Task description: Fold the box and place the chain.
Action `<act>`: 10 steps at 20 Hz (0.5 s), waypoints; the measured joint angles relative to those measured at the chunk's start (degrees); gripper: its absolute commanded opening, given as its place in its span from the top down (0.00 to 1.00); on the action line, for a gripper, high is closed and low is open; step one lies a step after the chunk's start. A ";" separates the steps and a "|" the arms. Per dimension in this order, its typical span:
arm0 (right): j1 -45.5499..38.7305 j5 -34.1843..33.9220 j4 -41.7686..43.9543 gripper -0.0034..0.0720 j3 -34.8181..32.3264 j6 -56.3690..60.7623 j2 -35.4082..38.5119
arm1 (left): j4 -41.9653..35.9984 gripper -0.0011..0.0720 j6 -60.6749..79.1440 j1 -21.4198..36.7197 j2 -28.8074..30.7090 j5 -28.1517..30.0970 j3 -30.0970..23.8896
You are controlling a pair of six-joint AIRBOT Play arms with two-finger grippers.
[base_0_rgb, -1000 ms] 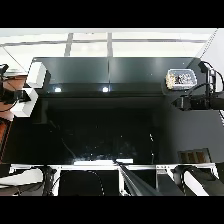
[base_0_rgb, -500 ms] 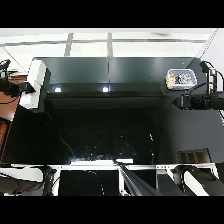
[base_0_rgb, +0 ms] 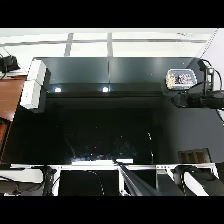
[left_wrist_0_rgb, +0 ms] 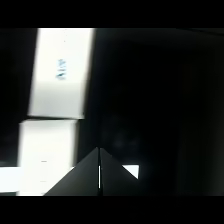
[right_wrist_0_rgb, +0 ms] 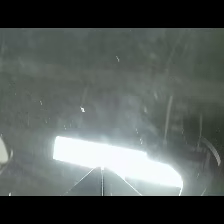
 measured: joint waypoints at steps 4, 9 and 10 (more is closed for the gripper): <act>6.64 -11.08 -0.24 0.93 -5.99 -0.13 -0.04 | -1.62 0.95 -0.57 -8.28 8.39 -4.42 -7.98; 10.16 -18.60 -1.99 0.93 -11.39 -0.17 -0.04 | -1.88 0.95 0.46 -17.79 28.02 7.19 -34.82; 10.38 -19.15 -2.25 0.93 -11.76 -0.17 -0.04 | -1.86 0.95 0.52 -18.62 32.33 10.01 -40.30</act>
